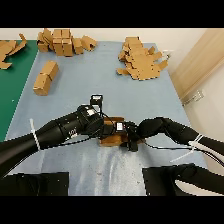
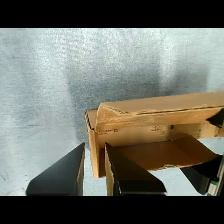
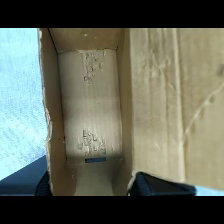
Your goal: Fold the box.
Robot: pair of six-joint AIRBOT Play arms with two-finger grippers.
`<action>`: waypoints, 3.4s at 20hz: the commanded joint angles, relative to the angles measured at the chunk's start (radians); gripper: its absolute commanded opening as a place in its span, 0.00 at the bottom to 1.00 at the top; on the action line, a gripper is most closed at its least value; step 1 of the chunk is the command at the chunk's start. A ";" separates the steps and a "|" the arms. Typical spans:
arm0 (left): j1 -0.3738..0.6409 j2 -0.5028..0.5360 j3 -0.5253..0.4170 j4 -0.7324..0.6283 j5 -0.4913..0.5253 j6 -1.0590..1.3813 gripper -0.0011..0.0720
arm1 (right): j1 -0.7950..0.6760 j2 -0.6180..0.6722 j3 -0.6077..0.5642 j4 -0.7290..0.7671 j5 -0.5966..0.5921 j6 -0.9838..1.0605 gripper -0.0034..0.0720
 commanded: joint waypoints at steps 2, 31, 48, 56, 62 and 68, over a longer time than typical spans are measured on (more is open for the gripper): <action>0.002 -0.003 -0.001 0.034 -0.027 0.002 0.29 | 0.001 0.000 0.000 0.002 0.000 -0.001 0.72; 0.753 -0.026 -0.127 -0.694 0.354 1.954 0.03 | 0.001 0.000 0.000 0.002 0.000 -0.001 0.72; 0.342 0.203 -0.512 -0.852 0.379 2.445 0.97 | 0.001 0.000 0.000 0.002 0.000 -0.001 0.72; 0.284 0.138 -0.507 -0.856 0.510 2.432 0.97 | 0.001 0.000 0.000 0.002 0.000 -0.001 0.72; 0.284 0.132 -0.482 -0.882 0.507 2.434 0.97 | 0.001 0.000 0.000 0.002 0.000 -0.001 0.72; 0.282 0.098 -0.470 -0.894 0.499 2.434 0.97 | 0.001 0.001 0.000 0.002 0.000 -0.001 0.72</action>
